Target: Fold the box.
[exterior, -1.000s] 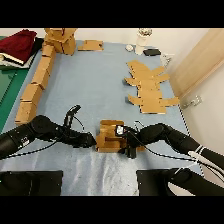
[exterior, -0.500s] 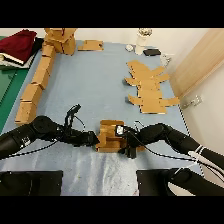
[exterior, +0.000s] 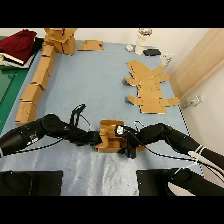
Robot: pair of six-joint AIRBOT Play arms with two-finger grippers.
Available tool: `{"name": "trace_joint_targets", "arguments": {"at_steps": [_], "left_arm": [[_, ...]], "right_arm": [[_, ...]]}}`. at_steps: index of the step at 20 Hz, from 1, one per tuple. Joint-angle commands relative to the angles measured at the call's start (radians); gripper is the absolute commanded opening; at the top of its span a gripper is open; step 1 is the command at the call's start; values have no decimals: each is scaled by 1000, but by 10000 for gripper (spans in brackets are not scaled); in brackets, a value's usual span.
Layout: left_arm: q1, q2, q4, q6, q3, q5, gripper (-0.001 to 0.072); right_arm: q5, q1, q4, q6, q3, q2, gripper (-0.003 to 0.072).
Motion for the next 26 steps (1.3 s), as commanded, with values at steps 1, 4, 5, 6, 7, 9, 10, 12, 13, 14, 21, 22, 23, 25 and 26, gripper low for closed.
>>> {"name": "trace_joint_targets", "arguments": {"at_steps": [1,4,5,6,7,9,10,12,13,14,21,22,23,25,26], "left_arm": [[-72,-49,278,-305,84,4,559],[-116,-98,341,-411,142,-26,558],[-134,-121,346,-426,163,-26,558],[-153,-144,363,-445,184,-29,558],[-173,-168,394,-480,207,-40,558],[-208,-217,490,-579,250,-83,558],[-218,-232,537,-640,264,-104,558],[-227,-247,569,-705,283,-122,557],[-230,-249,572,-723,290,-123,557],[-237,-254,583,-743,297,-124,556],[-315,-379,654,-777,431,-272,558],[-315,-385,655,-776,438,-264,558],[-314,-386,660,-776,437,-250,558],[-314,-386,666,-777,437,-233,558],[-314,-386,666,-777,437,-231,557]], "right_arm": [[0,0,0,0,1,-1,508],[0,0,0,0,1,-1,508],[0,0,0,0,1,-1,508],[0,0,0,0,1,-1,508],[0,0,0,0,1,-1,508],[0,0,0,0,1,-1,508],[0,0,0,0,1,-1,508],[0,0,0,0,1,-1,508],[0,0,0,0,1,-1,508],[0,0,0,0,1,-1,508],[0,0,0,0,1,-1,508],[0,0,0,0,1,-1,508],[0,0,0,0,1,-1,508],[0,0,0,0,1,-1,508],[0,0,0,0,1,-1,508]]}}
